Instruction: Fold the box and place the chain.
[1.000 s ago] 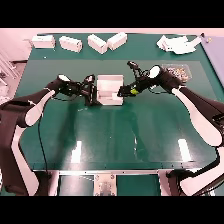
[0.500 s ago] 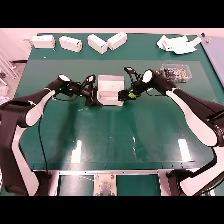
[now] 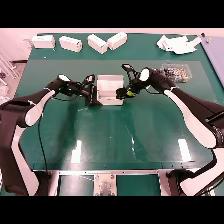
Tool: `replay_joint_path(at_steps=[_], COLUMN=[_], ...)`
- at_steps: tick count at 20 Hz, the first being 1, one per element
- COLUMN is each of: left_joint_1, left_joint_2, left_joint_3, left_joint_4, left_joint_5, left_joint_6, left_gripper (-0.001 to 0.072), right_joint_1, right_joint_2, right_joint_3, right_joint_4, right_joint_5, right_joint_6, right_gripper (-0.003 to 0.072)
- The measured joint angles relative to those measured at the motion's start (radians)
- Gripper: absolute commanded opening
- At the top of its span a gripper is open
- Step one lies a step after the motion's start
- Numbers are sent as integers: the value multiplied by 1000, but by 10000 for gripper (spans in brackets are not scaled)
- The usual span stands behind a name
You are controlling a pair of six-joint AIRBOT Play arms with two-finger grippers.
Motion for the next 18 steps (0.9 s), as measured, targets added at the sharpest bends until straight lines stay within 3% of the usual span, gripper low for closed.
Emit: replay_joint_path(at_steps=[13, 18], left_joint_1=[-2, 0], left_joint_2=[0, 0], left_joint_3=[0, 0], left_joint_4=[-1, 2], left_joint_5=[2, -5], left_joint_6=[0, -1], left_gripper=[378, 378], right_joint_1=[72, 104], right_joint_2=[0, -1], right_joint_3=[32, 43], right_joint_4=[-227, -260], right_joint_5=[40, 55], right_joint_6=[200, 227], right_gripper=[255, 49])
